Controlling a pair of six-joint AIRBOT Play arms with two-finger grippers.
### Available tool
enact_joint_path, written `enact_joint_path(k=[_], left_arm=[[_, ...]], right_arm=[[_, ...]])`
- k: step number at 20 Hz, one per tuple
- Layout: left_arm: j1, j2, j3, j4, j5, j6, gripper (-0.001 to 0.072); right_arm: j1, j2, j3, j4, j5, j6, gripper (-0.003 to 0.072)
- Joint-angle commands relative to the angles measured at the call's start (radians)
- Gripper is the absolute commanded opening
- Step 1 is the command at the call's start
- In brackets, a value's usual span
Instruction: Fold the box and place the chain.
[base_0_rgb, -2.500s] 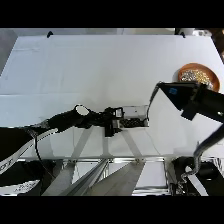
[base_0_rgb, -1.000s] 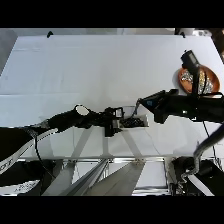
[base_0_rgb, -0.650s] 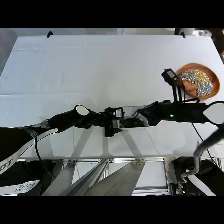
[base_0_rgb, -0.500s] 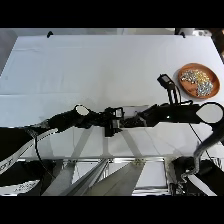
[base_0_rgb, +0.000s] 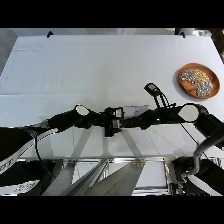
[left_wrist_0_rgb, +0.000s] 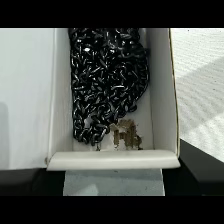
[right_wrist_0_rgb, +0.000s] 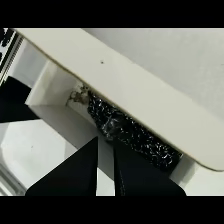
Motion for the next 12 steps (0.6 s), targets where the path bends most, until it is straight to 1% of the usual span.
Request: enact_joint_path(k=[1, 4, 6, 8, 10, 11, 12], left_arm=[[0.000, 0.001, 0.001, 0.000, 0.000, 0.000, 0.0136], [0.000, 0.001, 0.001, 0.000, 0.000, 0.000, 0.0136], [0.000, 0.001, 0.001, 0.000, 0.000, 0.000, 0.0136], [0.000, 0.001, 0.001, 0.000, 0.000, 0.000, 0.0136], [0.000, 0.001, 0.001, 0.000, 0.000, 0.000, 0.0136], [0.000, 0.001, 0.001, 0.000, 0.000, 0.000, 0.0136], [0.000, 0.001, 0.001, 0.000, 0.000, 0.000, 0.0136]], right_arm=[[0.008, -0.018, -0.001, -0.005, -0.015, 0.029, 0.0123], [0.008, -0.002, -0.001, 0.050, 0.062, 0.056, 0.0123], [0.006, 0.049, 0.000, 0.052, 0.074, 0.058, 0.0122], [0.006, 0.130, 0.000, 0.011, 0.065, 0.084, 0.0123], [0.006, 0.218, 0.003, -0.081, 0.056, 0.147, 0.0131], [0.006, 0.264, 0.008, -0.153, 0.055, 0.206, 0.0170], [-0.002, 0.305, 0.014, -0.219, 0.056, 0.269, 0.0239]])
